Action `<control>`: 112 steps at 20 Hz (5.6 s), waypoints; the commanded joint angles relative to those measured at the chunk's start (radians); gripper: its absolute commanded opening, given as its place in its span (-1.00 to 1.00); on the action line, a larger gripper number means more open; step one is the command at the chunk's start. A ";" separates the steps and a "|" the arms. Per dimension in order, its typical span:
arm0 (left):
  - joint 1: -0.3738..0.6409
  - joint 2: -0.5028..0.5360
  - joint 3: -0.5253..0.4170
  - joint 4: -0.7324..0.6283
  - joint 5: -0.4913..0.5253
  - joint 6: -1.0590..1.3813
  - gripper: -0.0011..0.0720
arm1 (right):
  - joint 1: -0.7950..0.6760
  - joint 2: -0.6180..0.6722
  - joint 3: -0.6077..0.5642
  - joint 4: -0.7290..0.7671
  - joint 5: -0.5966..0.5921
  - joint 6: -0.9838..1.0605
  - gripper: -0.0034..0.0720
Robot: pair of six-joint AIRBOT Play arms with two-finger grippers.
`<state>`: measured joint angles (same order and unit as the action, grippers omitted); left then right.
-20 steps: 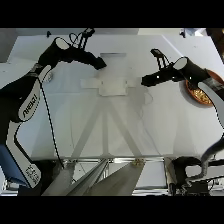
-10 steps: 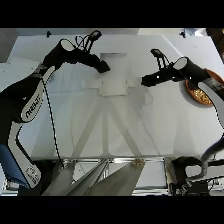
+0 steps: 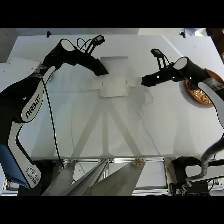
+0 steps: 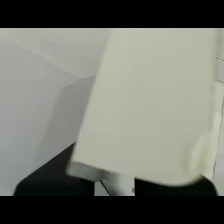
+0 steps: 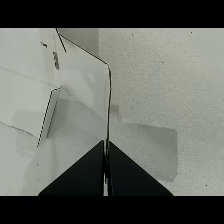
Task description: Fold the box and place the chain.
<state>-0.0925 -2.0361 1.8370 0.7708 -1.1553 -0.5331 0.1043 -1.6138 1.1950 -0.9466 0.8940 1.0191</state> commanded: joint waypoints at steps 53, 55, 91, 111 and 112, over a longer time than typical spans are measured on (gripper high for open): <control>0.023 0.463 -0.423 -0.028 -0.283 0.288 -0.98 | 0.000 0.286 0.002 -0.483 0.048 0.053 0.47; 0.008 0.457 -0.438 -0.083 -0.253 0.339 -0.98 | -0.001 0.286 0.002 -0.482 0.047 0.053 0.47; 0.035 0.242 -0.603 -0.216 -0.001 0.821 -0.97 | -0.001 0.286 0.002 -0.483 0.048 0.053 0.47; 0.035 0.225 -0.603 -0.111 0.043 0.776 -0.93 | 0.000 0.286 0.002 -0.483 0.048 0.053 0.47; 0.035 0.225 -0.603 -0.111 0.043 0.776 -0.93 | -0.001 0.286 0.002 -0.483 0.047 0.053 0.47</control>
<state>-0.0570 -1.8107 1.2343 0.6533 -1.1187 0.2432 0.1040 -1.3289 1.1957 -1.4296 0.9413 1.0718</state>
